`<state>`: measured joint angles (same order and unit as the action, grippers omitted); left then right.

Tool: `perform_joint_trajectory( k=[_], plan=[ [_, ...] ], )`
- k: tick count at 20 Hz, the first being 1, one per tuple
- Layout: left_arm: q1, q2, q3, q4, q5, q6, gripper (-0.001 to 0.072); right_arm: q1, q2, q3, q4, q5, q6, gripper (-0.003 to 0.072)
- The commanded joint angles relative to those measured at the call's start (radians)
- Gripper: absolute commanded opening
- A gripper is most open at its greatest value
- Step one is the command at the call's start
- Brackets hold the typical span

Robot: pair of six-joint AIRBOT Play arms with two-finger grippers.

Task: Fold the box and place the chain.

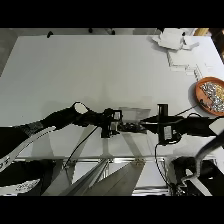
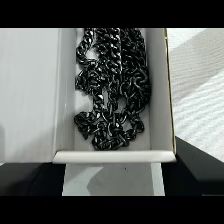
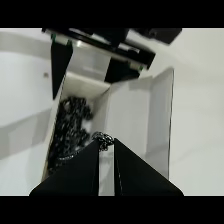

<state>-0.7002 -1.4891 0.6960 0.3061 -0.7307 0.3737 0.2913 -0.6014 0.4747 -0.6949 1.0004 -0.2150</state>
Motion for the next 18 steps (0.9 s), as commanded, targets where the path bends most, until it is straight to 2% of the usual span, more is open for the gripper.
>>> perform_joint_trajectory(
  k=[1, 3, 4, 6, 7, 9, 10, 12, 14, 15, 16, 18],
  plan=[
    [0.000, 0.001, 0.000, 0.000, 0.000, 0.000, 0.0342, 0.113, -0.083, 0.000, 0.040, -0.153, -0.024, 0.0021],
    [0.000, 0.001, 0.000, 0.000, 0.000, 0.000, 0.0342, 0.146, -0.172, 0.000, 0.040, -0.184, -0.021, 0.0023],
    [0.000, 0.001, 0.000, 0.000, 0.000, 0.000, 0.0342, 0.154, -0.217, 0.000, 0.041, -0.204, -0.014, 0.0069],
    [0.000, 0.001, 0.000, 0.000, 0.000, 0.000, 0.0342, 0.156, -0.275, 0.011, 0.032, -0.236, 0.039, 0.0327],
    [0.000, 0.001, 0.000, 0.000, 0.000, 0.000, 0.0342, 0.156, -0.280, 0.031, -0.004, -0.225, 0.081, 0.0338],
    [0.000, 0.001, 0.000, 0.000, 0.000, 0.000, 0.0342, 0.156, -0.275, 0.108, -0.156, -0.132, 0.203, 0.0336],
    [0.000, 0.001, 0.000, 0.000, 0.000, 0.000, 0.0342, 0.148, -0.272, 0.159, -0.274, -0.049, 0.269, 0.0323],
    [0.000, 0.001, 0.000, 0.000, 0.000, 0.000, 0.0342, 0.089, -0.267, 0.234, -0.446, 0.132, 0.328, 0.0231],
    [0.000, 0.001, 0.000, 0.000, 0.000, 0.000, 0.0342, -0.018, -0.258, 0.242, -0.528, 0.246, 0.320, 0.0198],
    [0.000, 0.001, 0.000, 0.000, 0.000, 0.000, 0.0342, -0.069, -0.259, 0.241, -0.560, 0.286, 0.310, 0.0158],
    [0.000, 0.001, 0.000, 0.000, 0.000, 0.000, 0.0342, -0.116, -0.259, 0.235, -0.589, 0.294, 0.291, 0.0156],
    [0.000, 0.001, 0.000, 0.000, 0.000, 0.000, 0.0342, -0.183, -0.259, 0.198, -0.591, 0.234, 0.243, 0.0160]
  ],
)
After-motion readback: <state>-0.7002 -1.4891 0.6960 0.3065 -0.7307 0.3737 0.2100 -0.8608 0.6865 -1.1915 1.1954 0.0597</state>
